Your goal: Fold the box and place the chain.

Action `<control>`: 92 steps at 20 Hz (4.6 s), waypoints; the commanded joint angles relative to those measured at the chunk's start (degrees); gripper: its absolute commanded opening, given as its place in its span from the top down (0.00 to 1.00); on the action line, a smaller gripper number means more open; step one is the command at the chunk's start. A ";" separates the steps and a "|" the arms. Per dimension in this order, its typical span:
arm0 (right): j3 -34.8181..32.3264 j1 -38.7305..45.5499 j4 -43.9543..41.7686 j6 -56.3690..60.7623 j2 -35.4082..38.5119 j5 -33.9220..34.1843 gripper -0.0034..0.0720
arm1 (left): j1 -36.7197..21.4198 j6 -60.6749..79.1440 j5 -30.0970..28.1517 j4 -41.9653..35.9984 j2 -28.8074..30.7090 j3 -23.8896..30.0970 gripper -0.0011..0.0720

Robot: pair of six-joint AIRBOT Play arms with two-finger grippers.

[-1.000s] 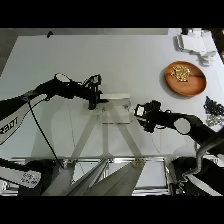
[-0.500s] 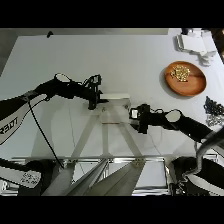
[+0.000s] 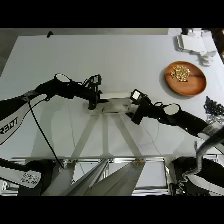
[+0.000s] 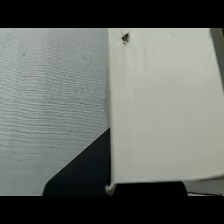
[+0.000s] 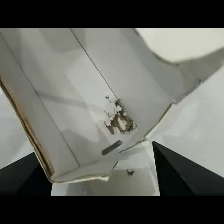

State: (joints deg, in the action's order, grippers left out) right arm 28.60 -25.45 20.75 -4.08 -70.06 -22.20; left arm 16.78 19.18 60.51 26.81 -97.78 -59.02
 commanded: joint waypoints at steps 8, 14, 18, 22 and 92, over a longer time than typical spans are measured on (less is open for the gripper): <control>9.25 6.32 10.27 1.25 -6.40 -16.02 0.10 | 0.04 0.09 0.13 0.00 0.00 0.02 0.98; 16.37 9.81 16.35 -1.46 -10.99 -21.77 0.10 | 0.02 0.11 0.13 0.00 0.00 0.02 0.98; 16.55 10.23 8.55 -16.85 -12.83 -23.87 0.10 | 0.02 0.09 0.13 0.00 0.00 0.02 0.98; 16.59 10.21 4.42 -20.46 -17.09 -26.16 0.10 | 0.02 0.09 0.13 0.00 0.00 0.02 0.98; 16.63 7.13 1.49 -21.51 -20.96 -25.88 0.34 | 0.31 -16.24 7.82 0.39 12.52 0.33 0.98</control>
State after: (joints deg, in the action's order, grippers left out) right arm 45.21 -18.33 22.26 -25.58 -91.05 -48.07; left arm 14.96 3.97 72.97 36.58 -85.12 -58.74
